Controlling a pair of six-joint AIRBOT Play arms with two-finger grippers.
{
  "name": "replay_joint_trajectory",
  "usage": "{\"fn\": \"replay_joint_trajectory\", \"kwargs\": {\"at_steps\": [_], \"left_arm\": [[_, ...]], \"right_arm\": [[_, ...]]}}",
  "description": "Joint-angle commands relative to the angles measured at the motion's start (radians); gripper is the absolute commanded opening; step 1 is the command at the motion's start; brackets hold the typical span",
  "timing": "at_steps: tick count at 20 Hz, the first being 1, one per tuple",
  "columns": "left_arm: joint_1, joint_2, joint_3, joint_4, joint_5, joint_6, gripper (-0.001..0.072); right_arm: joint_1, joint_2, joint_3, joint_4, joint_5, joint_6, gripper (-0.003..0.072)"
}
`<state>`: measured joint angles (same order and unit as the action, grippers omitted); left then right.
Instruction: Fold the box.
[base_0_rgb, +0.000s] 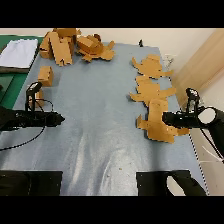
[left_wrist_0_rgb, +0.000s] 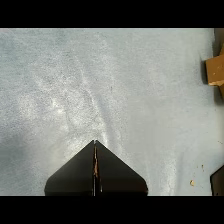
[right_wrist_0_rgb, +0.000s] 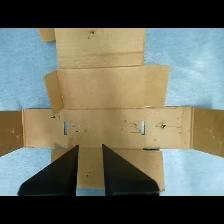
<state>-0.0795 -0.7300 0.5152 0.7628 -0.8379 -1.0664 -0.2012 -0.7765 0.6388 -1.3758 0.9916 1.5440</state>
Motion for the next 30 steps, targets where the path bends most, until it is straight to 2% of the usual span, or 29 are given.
{"fn": "replay_joint_trajectory", "kwargs": {"at_steps": [1, 7, 13, 16, 17, 19, 20, 25, 30], "left_arm": [[0.0, 0.001, 0.0, 0.0, 0.0, 0.0, 0.001], [0.0, 0.001, 0.0, 0.0, 0.0, 0.0, 0.001], [0.0, 0.001, 0.0, 0.0, 0.0, 0.0, 0.001], [0.0, 0.001, 0.0, -0.054, 0.097, 0.002, 0.001], [0.0, 0.001, 0.0, -0.068, 0.135, 0.002, 0.001], [0.0, 0.001, 0.0, -0.068, 0.179, 0.002, 0.001], [-0.001, 0.001, 0.0, -0.068, 0.192, 0.002, 0.001], [-0.001, 0.0, 0.0, -0.067, 0.282, 0.003, 0.001], [-0.001, -0.01, 0.0, -0.068, 0.296, 0.003, 0.001]], "right_arm": [[0.002, 0.001, -0.002, 0.004, -0.005, 0.0, 0.0225], [0.002, 0.001, -0.002, 0.004, -0.005, 0.0, 0.0225], [0.001, -0.003, -0.001, -0.002, -0.056, 0.001, 0.0224], [-0.058, -0.024, 0.069, -0.235, 0.029, 0.102, 0.0228], [-0.099, -0.038, 0.108, -0.308, 0.08, 0.117, 0.0248], [-0.207, -0.069, 0.167, -0.348, 0.126, 0.116, 0.0433], [-0.257, -0.08, 0.178, -0.327, 0.122, 0.114, 0.0454], [-0.381, -0.168, 0.179, -0.301, 0.127, 0.083, 0.0455], [-0.392, -0.254, 0.179, -0.262, 0.106, 0.025, 0.0454]]}}
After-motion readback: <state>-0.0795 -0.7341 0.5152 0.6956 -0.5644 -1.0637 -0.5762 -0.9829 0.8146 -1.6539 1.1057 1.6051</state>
